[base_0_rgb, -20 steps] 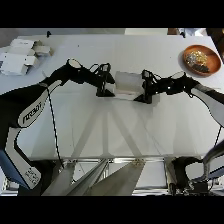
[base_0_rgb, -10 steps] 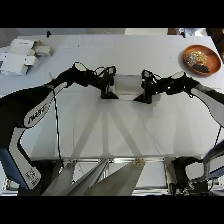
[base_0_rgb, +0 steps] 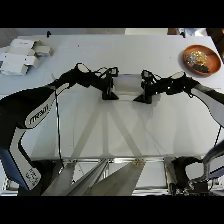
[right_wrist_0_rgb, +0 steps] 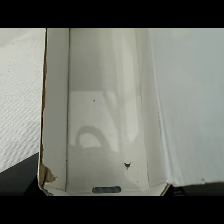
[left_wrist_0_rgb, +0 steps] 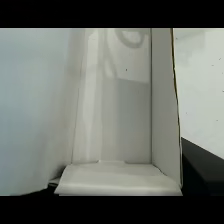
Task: Fold the box and place the chain.
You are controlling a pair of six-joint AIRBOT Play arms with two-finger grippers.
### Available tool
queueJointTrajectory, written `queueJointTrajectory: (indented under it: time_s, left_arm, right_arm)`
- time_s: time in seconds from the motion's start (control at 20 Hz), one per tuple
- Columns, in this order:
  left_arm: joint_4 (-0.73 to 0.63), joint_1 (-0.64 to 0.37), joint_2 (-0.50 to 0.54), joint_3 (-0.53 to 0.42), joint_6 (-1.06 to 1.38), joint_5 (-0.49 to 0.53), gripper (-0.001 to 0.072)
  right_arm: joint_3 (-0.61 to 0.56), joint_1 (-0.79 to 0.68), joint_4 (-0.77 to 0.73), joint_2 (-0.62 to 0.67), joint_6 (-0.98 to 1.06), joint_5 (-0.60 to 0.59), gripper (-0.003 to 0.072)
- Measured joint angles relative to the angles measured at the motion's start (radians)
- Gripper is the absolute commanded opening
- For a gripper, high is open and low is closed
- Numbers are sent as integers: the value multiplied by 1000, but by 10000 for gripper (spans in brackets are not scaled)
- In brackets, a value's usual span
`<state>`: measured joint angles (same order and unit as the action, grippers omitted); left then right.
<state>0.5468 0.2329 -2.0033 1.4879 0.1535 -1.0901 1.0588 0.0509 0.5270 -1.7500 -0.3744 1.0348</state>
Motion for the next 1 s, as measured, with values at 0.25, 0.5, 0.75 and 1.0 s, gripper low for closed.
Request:
queueJointTrajectory:
  time_s: [0.25, 0.5, 0.75, 1.0]
  left_arm:
    - [16, 2, 0, 0, -9, -4, 605]
    - [19, 2, 0, 0, -12, -5, 388]
    - [21, 2, 0, 0, -13, -5, 378]
    - [22, 2, 0, 0, -13, -5, 378]
  right_arm:
    - [0, 0, 0, 0, 0, 0, 535]
    - [0, 0, -1, 0, 1, -1, 535]
    - [0, 0, -1, 0, 1, -2, 535]
    - [0, 0, -1, 0, 1, -2, 535]
